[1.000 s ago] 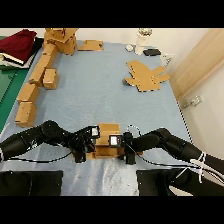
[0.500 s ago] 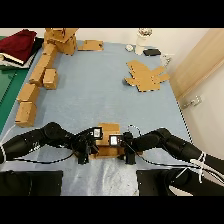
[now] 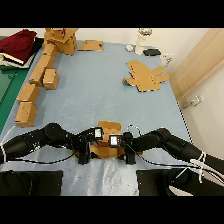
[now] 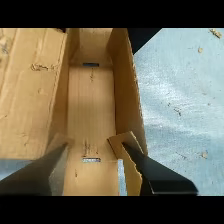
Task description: Fold the box.
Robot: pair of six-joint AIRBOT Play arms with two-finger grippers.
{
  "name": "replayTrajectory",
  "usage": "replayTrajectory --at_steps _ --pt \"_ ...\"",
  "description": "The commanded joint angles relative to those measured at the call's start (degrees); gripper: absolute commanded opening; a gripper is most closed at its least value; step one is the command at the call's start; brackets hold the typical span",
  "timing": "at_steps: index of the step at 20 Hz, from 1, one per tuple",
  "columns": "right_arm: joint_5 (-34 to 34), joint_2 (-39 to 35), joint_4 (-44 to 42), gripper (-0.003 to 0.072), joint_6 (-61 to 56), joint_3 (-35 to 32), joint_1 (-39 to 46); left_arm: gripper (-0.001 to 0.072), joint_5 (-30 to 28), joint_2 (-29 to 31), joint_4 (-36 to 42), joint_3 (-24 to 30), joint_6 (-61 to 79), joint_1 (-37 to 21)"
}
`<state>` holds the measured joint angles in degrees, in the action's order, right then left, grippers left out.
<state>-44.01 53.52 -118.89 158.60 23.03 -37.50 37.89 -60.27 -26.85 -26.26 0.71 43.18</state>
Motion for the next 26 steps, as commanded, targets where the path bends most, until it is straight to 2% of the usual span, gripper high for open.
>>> replayTrajectory --at_steps 1,2,4,6,8,10,12,14,16,19,22,26 --pt "0.02 -0.02 -0.02 0.0465 -0.04 -0.02 0.0 0.0135 0.22 0.33 -2.34 -0.11 -4.76 0.0" --pt "0.02 -0.02 -0.04 0.0465 -0.04 -0.02 0.0 0.0013 0.15 1.07 -7.1 -0.46 -10.08 0.0" --pt "0.02 -0.02 -0.02 0.0465 -0.04 -0.02 0.0 0.0012 0.68 3.8 -21.79 -1.27 -29.53 -0.42" --pt "0.02 -0.02 -0.02 0.0465 -0.04 -0.02 0.0 0.0012 4.22 8.46 -36.63 -1.57 -48.28 -1.46" --pt "0.02 -0.02 -0.02 0.0465 -0.04 -0.02 0.0 0.0012 6.1 15.45 -41.7 -1.97 -62.14 -3.48" --pt "0.02 -0.02 -0.02 0.0465 -0.04 -0.02 0.0 0.0012 6.4 23.15 -42.12 -1.99 -74.95 -7.02" --pt "0.02 -0.02 -0.02 0.0465 -0.04 -0.02 0.0 0.0012 12.76 27.87 -45.81 -1.7 -93.37 -12.94" --pt "0.04 -0.02 -0.02 0.0465 -0.04 -0.02 0.0 0.0012 21.51 28.52 -45.77 -0.09 -98.66 -18.67" --pt "0.02 -0.02 -0.02 0.0465 -0.04 -0.02 0.02 0.0011 25.64 27.93 -41.09 2.47 -98.95 -22.29" --pt "0.02 -0.02 -0.02 0.0465 -0.04 -0.02 0.0 0.001 21.55 27.41 -30.86 5.97 -97.59 -20.94" --pt "0.02 -0.02 -0.02 0.0465 -0.02 -0.02 0.0 0.001 17.55 24.76 -29.44 7.74 -99.62 -15.98" --pt "0.02 -0.02 -0.02 0.0465 -0.04 -0.02 0.0 0.001 8.04 18.29 -29.27 7.87 -102.77 -8.11"
